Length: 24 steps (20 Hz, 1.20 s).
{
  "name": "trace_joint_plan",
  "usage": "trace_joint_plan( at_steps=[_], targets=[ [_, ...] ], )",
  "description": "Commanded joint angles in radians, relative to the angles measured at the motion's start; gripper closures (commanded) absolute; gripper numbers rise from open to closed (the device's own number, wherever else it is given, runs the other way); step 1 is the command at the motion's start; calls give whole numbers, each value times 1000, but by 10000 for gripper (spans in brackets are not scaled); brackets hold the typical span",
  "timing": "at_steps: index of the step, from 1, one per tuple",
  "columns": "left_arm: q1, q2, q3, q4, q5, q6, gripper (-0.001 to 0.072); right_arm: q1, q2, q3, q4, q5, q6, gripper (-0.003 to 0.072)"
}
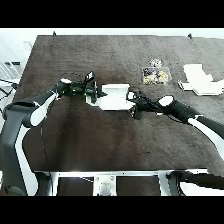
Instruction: Fold the box and place the chain.
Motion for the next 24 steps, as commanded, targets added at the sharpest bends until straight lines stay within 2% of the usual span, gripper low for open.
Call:
trace_joint_plan(
  at_steps=[1,9,16,24],
  targets=[
    [1,1,0,0,0,0,690,5,-39,36,0,-27,-1,48],
    [1,1,0,0,0,0,690,-48,-62,142,11,-18,-5,49],
    [1,1,0,0,0,0,690,-113,-163,293,34,189,-27,49],
    [1,1,0,0,0,0,690,-203,-341,493,34,513,-27,48]
  ],
)
